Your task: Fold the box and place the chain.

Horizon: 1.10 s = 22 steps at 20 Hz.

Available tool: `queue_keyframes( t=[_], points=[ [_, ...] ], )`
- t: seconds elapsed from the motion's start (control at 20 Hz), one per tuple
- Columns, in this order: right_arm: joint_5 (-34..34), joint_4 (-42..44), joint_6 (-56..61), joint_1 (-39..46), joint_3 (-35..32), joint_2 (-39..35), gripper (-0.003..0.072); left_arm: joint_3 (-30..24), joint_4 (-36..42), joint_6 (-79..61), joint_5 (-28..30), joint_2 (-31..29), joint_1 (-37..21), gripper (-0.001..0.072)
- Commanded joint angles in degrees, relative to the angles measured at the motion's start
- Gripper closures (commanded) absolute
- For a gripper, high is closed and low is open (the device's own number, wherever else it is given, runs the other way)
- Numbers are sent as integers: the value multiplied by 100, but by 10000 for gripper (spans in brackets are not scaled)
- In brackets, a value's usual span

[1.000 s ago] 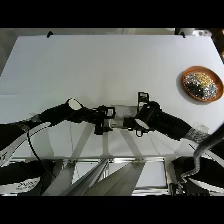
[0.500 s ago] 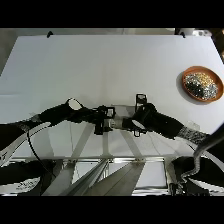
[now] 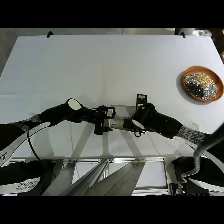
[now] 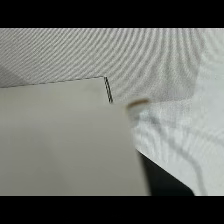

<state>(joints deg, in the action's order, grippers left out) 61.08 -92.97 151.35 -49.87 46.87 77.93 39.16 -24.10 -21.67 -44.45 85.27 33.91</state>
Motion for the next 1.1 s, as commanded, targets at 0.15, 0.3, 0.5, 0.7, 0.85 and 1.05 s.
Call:
queue_keyframes(
  t=[0.15, 0.3, 0.5, 0.7, 0.85, 1.05],
  points=[
    [2, -177, -28, -4, 2, -216, 346, 0, 7, 4, 4, 0, 0, 372],
    [157, -474, -20, 7, 2, -396, 346, 0, 7, 4, 7, 0, 0, 372],
    [153, -629, 52, 7, 2, -413, 348, 0, 7, 4, 7, 0, 0, 372],
    [107, -870, 173, 7, 2, -398, 352, 0, 7, 4, 4, 0, 0, 372],
    [68, -920, 170, 7, 2, -345, 399, 0, 7, 4, 4, 0, 0, 372],
    [-116, -831, 170, 7, 2, -162, 399, 0, 7, 4, 4, 0, 0, 372]
  ],
)
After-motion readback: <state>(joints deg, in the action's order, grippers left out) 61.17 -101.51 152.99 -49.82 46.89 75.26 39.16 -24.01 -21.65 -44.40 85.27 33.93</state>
